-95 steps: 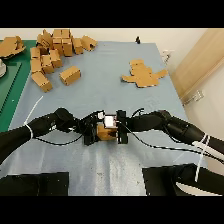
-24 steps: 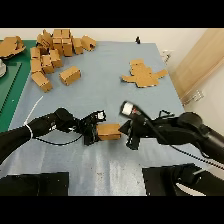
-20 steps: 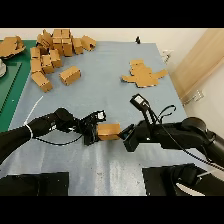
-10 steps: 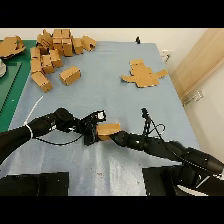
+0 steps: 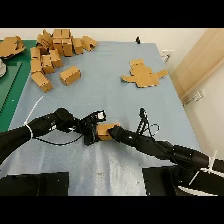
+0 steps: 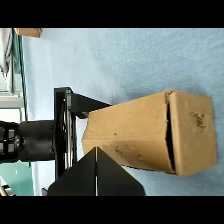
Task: Fold the box.
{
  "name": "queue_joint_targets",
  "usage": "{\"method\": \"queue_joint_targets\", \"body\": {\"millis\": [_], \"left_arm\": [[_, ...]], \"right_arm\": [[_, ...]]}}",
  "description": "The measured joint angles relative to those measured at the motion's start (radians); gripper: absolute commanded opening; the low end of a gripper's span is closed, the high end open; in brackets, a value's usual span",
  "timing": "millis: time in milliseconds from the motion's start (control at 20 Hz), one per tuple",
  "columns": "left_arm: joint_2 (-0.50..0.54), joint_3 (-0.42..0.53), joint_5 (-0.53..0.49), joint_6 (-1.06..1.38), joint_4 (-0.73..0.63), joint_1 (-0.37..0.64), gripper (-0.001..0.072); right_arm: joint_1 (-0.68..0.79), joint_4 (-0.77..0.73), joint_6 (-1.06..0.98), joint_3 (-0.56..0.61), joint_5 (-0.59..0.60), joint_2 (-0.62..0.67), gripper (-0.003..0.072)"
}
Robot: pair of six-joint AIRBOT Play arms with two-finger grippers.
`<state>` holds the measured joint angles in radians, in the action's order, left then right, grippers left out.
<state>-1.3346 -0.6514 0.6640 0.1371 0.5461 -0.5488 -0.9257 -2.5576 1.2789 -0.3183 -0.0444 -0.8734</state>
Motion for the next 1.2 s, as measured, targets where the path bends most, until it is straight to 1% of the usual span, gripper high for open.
{"method": "queue_joint_targets", "body": {"millis": [400, 700, 950, 1050, 1200], "left_arm": [[0.0, 0.0, 0.0, 0.0, 0.0, 0.0, 0.052], [0.0, 0.0, 0.0, 0.001, 0.0, 0.0, 0.052], [0.0, 0.0, 0.0, 0.001, 0.0, 0.0, 0.0519], [0.0, 0.0, 0.0, 0.0, 0.0, 0.0, 0.052], [0.0, 0.0, 0.0, -0.001, 0.0, 0.0, 0.052]], "right_arm": [[-0.045, 0.013, -0.006, -0.014, -0.016, -0.041, 0.0001], [-0.053, 0.015, -0.01, -0.016, -0.024, -0.09, 0.0001], [-0.054, 0.017, -0.014, -0.016, -0.019, -0.101, 0.0002], [-0.054, 0.048, -0.014, -0.014, -0.006, -0.077, 0.0003], [-0.043, 0.131, -0.013, -0.014, 0.0, 0.017, 0.0003]]}}
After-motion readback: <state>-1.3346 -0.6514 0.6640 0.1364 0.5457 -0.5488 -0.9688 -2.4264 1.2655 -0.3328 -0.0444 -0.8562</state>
